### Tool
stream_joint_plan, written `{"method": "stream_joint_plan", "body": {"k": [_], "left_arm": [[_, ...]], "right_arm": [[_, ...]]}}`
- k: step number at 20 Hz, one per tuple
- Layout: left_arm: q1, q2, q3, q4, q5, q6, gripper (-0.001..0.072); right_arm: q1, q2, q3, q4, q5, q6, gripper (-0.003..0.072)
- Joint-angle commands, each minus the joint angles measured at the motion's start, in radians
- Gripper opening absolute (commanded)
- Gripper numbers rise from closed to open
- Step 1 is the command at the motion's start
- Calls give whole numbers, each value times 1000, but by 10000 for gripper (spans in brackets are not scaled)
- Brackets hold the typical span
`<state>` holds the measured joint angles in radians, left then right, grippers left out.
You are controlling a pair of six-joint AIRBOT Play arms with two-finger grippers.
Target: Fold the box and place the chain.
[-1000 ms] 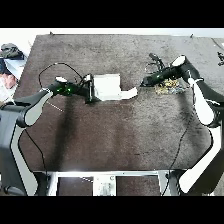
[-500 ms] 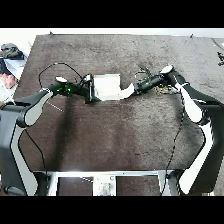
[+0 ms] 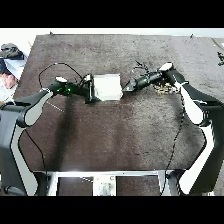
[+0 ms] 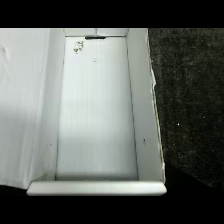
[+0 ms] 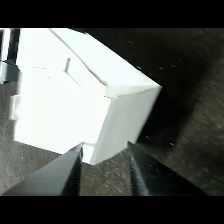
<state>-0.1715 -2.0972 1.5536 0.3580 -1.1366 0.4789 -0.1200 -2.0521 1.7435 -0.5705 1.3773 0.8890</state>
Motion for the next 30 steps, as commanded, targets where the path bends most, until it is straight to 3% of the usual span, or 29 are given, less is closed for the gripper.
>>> {"method": "stream_joint_plan", "body": {"k": [1, 6, 10, 20, 30], "left_arm": [[0, 0, 0, 0, 0, 0, 307], [0, 0, 0, 0, 0, 0, 307], [0, 0, 0, 0, 0, 0, 307], [0, 0, 0, 0, 0, 0, 307], [0, 0, 0, 0, -1, 0, 307]], "right_arm": [[7, 7, 6, 0, -16, 2, 490], [53, 8, 11, -22, -64, 39, 490], [116, 7, 86, -256, -78, 193, 491], [257, 7, 148, -498, -156, 365, 490], [372, 7, 243, -959, -163, 682, 490]]}}
